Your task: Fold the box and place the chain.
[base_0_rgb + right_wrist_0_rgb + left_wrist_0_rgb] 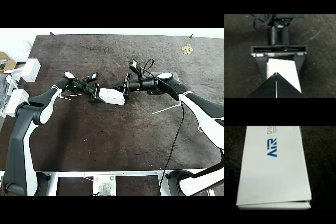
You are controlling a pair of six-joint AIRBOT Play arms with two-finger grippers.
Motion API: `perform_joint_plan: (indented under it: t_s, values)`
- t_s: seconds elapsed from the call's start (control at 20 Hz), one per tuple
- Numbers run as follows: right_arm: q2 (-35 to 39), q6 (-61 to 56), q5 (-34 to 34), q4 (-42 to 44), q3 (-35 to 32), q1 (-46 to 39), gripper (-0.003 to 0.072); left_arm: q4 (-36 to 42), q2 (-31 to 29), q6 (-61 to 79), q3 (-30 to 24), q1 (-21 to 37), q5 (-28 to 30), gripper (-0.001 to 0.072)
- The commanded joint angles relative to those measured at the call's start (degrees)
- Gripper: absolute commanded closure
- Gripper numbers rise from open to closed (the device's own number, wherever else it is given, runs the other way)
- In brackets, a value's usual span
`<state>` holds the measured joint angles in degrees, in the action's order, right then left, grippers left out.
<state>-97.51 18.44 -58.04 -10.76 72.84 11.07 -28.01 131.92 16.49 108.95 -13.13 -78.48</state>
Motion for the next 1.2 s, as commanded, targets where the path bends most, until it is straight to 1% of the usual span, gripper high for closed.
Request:
perform_joint_plan:
  t_s: [0.0,0.15,0.25,0.4,0.5,0.65,0.75,0.8,0.9,1.0,1.15]
  values:
    - [-2.38,-0.31,0.70,0.46,0.35,0.15,0.0681,-0.02,-0.02,0.07,0.04,0.07,0.04,0.0302]
    - [-5.44,-0.31,-0.24,-4.55,0.28,0.15,0.0681,-0.02,-0.02,0.07,0.04,0.07,0.04,0.0302]
    - [-5.97,-0.28,-1.60,-8.41,0.57,0.17,0.0680,-0.02,-0.02,0.07,0.07,0.07,0.02,0.0302]
    - [-5.97,-2.08,0.48,-10.12,0.76,0.17,0.0681,0.00,-0.02,0.07,0.09,0.07,0.04,0.0302]
    - [-5.97,-2.25,0.79,-14.53,1.27,0.28,0.0681,0.00,-0.02,0.07,0.09,0.07,0.04,0.0302]
    - [-5.97,-2.40,3.76,-18.32,1.31,1.27,0.0681,0.00,-0.02,0.07,0.09,0.07,0.04,0.0302]
    - [-5.97,-2.43,6.29,-22.77,1.29,2.34,0.0681,0.00,-0.02,0.04,0.09,0.07,0.04,0.0302]
    - [-5.95,-2.43,6.84,-23.26,1.31,2.56,0.0681,0.00,-0.02,0.04,0.09,0.07,0.04,0.0302]
    - [-4.68,-2.45,6.86,-18.10,1.29,2.23,0.0682,0.00,-0.02,0.07,0.09,0.07,0.04,0.0302]
    - [-1.31,-1.42,6.91,-11.26,1.29,1.88,0.0682,0.00,-0.02,0.04,0.09,0.07,0.04,0.0302]
    - [9.16,-0.04,8.24,-6.78,1.18,1.97,0.0683,0.00,-0.02,0.07,0.09,0.07,0.04,0.0302]
